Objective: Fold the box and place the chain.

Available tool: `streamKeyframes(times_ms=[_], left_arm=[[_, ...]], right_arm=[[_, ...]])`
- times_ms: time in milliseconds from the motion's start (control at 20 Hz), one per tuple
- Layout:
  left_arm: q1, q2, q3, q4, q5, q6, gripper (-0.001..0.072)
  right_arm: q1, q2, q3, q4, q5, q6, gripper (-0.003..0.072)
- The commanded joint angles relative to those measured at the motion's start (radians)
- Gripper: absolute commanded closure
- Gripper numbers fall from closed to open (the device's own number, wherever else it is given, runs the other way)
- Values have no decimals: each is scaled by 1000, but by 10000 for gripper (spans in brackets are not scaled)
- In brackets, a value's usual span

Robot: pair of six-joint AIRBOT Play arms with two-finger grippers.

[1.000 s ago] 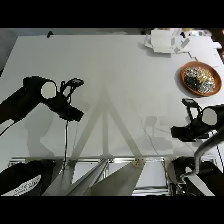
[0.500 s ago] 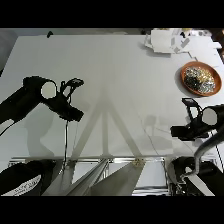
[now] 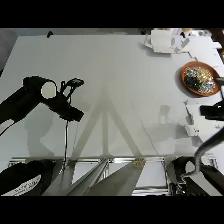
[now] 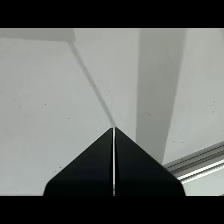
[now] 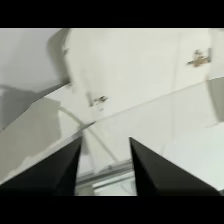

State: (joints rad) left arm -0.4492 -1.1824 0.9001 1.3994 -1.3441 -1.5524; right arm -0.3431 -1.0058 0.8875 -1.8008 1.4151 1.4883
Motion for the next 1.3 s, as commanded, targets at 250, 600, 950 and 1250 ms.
streamKeyframes(times_ms=[250, 600, 950, 1250], left_arm=[[0, 1, 0, 0, 0, 0, 700], [0, 1, 0, 0, 1, 0, 700], [0, 1, 0, 0, 1, 0, 700], [0, 1, 0, 0, 1, 0, 700]], right_arm=[[-536, -359, 339, 5, -97, -264, 135], [-575, -591, 438, -27, -87, -410, 113], [-566, -674, 438, 5, -94, -451, 412], [-466, -667, 437, 64, 32, -507, 667]])
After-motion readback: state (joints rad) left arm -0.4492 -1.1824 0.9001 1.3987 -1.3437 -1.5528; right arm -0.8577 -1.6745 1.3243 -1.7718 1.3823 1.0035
